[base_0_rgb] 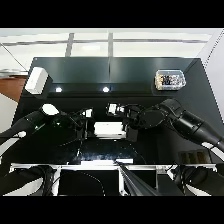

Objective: Fold the box and place the chain.

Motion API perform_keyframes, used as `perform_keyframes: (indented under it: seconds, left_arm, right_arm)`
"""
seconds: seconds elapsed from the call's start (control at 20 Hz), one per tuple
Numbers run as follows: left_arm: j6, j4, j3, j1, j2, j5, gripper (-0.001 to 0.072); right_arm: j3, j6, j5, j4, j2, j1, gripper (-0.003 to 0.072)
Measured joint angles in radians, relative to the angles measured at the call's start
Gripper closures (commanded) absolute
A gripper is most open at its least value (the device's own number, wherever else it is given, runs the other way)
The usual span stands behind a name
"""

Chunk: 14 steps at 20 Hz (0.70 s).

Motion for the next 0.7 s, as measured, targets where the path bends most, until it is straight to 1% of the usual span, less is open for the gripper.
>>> perform_keyframes:
  seconds: [0.7]
  left_arm:
    - [0.0,0.0,0.0,0.0,0.0,0.0,0.0366]
  right_arm:
    - [0.0,0.007,0.018,0.0,-0.012,0.0,0.0451]
